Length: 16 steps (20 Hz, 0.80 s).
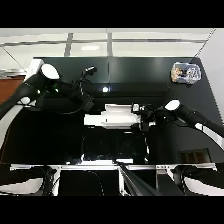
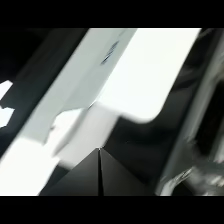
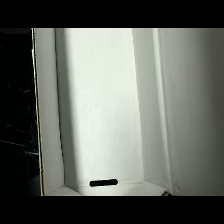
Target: Fold the box and place the chain.
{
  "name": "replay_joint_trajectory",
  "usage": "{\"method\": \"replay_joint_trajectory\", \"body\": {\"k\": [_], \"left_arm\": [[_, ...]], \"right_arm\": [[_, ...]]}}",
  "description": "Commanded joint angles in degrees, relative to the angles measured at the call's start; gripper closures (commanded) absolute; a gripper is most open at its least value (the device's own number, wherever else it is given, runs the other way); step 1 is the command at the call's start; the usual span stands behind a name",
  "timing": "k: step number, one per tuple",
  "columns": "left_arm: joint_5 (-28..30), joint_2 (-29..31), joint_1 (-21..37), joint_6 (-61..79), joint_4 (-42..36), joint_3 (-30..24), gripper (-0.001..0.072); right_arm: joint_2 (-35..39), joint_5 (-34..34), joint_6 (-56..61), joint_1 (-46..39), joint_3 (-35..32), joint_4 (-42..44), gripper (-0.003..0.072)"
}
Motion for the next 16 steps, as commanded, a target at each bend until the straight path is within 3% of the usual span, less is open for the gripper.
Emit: {"method": "replay_joint_trajectory", "body": {"k": [1, 6, 12, 16], "left_arm": [[9.4, -0.5, -2.1, 8.1, -26.1, -9.6, 0.0684], [26.2, -2.0, -3.4, 13.0, -27.7, -10.1, 0.0685], [24.3, -6.2, -5.5, 4.8, -6.9, -7.6, 0.0685], [24.9, -7.2, -6.3, 1.4, -4.2, -7.1, 0.0685]], "right_arm": [[0.0, 0.0, 0.0, 0.0, 0.0, 0.0, 0.0228], [0.0, 0.0, 0.0, 0.0, 0.0, 0.0, 0.0228], [0.0, 0.0, 0.0, 0.0, 0.0, 0.0, 0.0228], [0.0, 0.0, 0.0, 0.0, 0.0, 0.0, 0.0228]]}}
